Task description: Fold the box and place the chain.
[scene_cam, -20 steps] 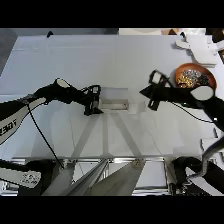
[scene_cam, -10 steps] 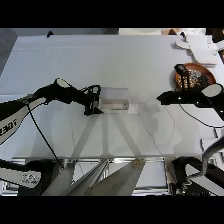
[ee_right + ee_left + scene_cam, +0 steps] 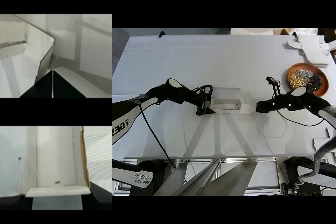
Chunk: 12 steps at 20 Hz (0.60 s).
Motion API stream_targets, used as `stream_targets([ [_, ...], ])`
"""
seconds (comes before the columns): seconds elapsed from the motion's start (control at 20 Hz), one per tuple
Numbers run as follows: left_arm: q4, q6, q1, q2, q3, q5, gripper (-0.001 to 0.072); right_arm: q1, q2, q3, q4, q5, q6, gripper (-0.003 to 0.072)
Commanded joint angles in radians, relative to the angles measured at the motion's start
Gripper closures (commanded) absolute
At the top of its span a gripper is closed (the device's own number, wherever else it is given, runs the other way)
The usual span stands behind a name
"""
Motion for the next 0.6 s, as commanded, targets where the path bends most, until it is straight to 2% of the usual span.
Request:
stream_targets([
  [0.0, 0.0, 0.0, 0.0, 0.0, 0.0, 0.0, 0.0431, 0.024, -0.014, -0.001, 0.144, 0.01, -0.043, 0.068],
  [0.15, 0.0, 0.0, 0.0, 0.0, 0.0, 0.0, 0.0431, 0.024, -0.014, -0.001, 0.241, 0.052, -0.1, 0.0679],
  [0.3, 0.0, 0.0, 0.0, 0.0, 0.0, 0.0, 0.0431, 0.024, -0.014, -0.001, 0.272, 0.064, -0.099, 0.0673],
  [0.35, 0.0, 0.0, 0.0, 0.0, 0.0, 0.0, 0.0431, 0.024, -0.014, -0.001, 0.273, 0.065, -0.099, 0.0615],
  [0.4, 0.0, 0.0, 0.0, 0.0, 0.0, 0.0, 0.0431, 0.024, -0.014, -0.001, 0.273, 0.066, -0.099, 0.0504],
  [0.55, 0.0, 0.0, 0.0, 0.0, 0.0, 0.0, 0.0431, 0.026, -0.014, -0.001, 0.276, 0.083, -0.1, 0.0484],
])
